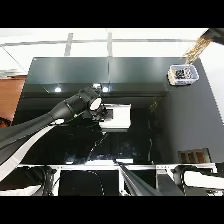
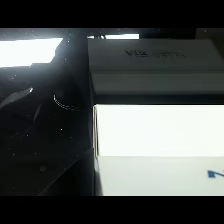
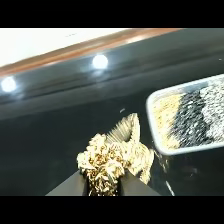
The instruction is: Fold the box and place the chain.
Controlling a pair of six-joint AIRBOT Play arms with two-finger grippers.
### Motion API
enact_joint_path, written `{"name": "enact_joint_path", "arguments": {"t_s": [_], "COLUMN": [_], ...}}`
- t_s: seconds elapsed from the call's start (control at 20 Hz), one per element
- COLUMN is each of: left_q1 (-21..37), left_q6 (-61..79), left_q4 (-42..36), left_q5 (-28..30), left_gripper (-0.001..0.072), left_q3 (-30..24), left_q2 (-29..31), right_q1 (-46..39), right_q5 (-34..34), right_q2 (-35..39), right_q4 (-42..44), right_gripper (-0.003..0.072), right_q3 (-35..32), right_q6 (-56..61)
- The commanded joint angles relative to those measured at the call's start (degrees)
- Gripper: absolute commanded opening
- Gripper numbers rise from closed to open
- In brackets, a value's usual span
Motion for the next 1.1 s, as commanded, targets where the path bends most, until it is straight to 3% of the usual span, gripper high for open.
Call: {"name": "enact_joint_path", "arguments": {"t_s": [0.0, 0.15, 0.35, 0.5, 0.65, 0.85, 1.05], "left_q1": [0.02, 0.02, 0.02, 0.02, 0.02, 0.02, 0.02], "left_q6": [0.02, 0.02, 0.02, 0.02, 0.02, 0.02, 0.02], "left_q4": [0.0, 0.02, 0.0, 0.0, 0.0, 0.0, 0.0], "left_q5": [0.02, 0.02, 0.0, 0.0, 0.0, -0.07, -0.07], "left_gripper": [0.0024, 0.0024, 0.0024, 0.0024, 0.0024, 0.0024, 0.0024], "left_q3": [0.07, 0.07, 0.07, 0.07, 0.07, 0.07, 0.07], "left_q2": [-0.02, -0.02, -0.02, -0.02, -0.02, -0.02, -0.02], "right_q1": [0.09, 2.64, 12.83, 22.12, 29.07, 33.88, 34.49], "right_q5": [8.07, 15.32, 17.4, 9.73, -4.48, -15.54, -17.97], "right_q2": [10.01, 15.89, 24.96, 28.2, 27.41, 23.19, 19.02], "right_q4": [8.44, 13.9, 14.01, 17.38, 22.95, 26.71, 26.69], "right_gripper": [0.0015, 0.0015, 0.0015, 0.0015, 0.0015, 0.0015, 0.0017], "right_q3": [-1.03, -5.7, -25.18, -41.16, -51.25, -55.19, -55.52], "right_q6": [-4.74, -6.58, -7.21, -7.19, -7.23, -7.19, -7.19]}}
